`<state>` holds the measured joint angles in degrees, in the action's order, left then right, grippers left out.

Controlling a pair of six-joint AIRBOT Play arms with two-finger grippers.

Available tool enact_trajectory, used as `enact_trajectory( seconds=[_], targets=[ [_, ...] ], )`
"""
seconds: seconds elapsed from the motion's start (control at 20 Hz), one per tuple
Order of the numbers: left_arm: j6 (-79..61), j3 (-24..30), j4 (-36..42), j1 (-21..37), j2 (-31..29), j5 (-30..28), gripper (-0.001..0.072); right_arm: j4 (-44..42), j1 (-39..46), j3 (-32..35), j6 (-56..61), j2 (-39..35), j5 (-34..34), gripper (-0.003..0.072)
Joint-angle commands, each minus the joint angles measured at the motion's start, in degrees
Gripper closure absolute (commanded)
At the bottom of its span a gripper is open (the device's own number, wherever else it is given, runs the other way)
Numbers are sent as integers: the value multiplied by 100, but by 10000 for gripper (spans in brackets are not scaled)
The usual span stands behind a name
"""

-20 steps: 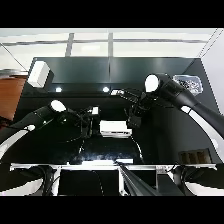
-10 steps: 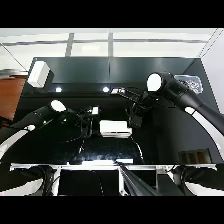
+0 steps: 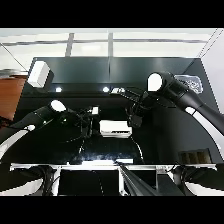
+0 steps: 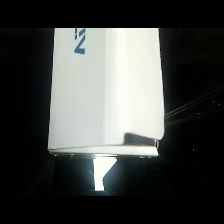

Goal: Fold the box and place the chain.

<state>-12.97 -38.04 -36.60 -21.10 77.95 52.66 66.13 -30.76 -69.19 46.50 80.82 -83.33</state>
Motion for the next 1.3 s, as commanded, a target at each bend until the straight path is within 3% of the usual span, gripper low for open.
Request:
enact_trajectory(
  seconds=[0.0,1.25],
  targets=[
    [0,-2,-2,4,0,4,275,-7,-7,2,2,0,7,495],
    [0,-2,-2,4,0,4,275,57,-109,164,24,0,68,493]
  ],
)
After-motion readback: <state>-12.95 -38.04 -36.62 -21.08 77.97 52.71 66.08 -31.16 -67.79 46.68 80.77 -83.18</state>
